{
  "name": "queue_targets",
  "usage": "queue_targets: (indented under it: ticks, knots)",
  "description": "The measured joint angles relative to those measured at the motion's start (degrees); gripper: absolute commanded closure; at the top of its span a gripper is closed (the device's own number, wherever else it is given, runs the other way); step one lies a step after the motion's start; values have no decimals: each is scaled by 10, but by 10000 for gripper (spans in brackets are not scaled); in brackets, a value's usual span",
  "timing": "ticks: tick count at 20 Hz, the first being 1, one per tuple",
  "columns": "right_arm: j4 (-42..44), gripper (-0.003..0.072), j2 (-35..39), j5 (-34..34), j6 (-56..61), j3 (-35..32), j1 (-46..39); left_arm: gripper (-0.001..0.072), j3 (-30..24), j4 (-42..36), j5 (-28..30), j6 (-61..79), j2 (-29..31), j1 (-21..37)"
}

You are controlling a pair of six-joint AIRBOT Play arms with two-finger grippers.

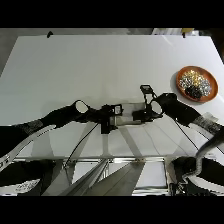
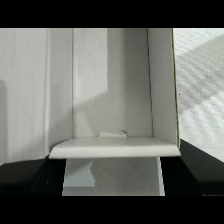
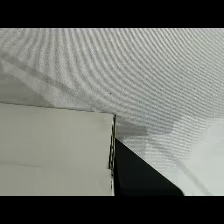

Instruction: Fold the box and place the chain.

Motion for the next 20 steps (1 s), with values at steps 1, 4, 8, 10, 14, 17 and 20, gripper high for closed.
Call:
queue_targets:
  ticks: [1,4,8,10,14,17,20]
  knots:
    - [3,398,0,-3,-1,1,0,439,0,0,0,0,0,0]
    - [0,398,-1,5,-1,11,1,439,0,0,0,0,0,0]
    - [-46,419,-1,53,6,42,1,439,0,0,0,0,0,0]
    - [-71,435,-2,73,22,50,1,439,0,-1,0,0,0,0]
    - [-82,448,-15,89,41,56,1,439,0,-1,1,-1,0,0]
    - [-76,545,-30,94,47,58,10,439,0,-1,1,0,0,0]
    - [-71,674,-38,98,59,59,17,439,0,-2,0,-2,0,0]
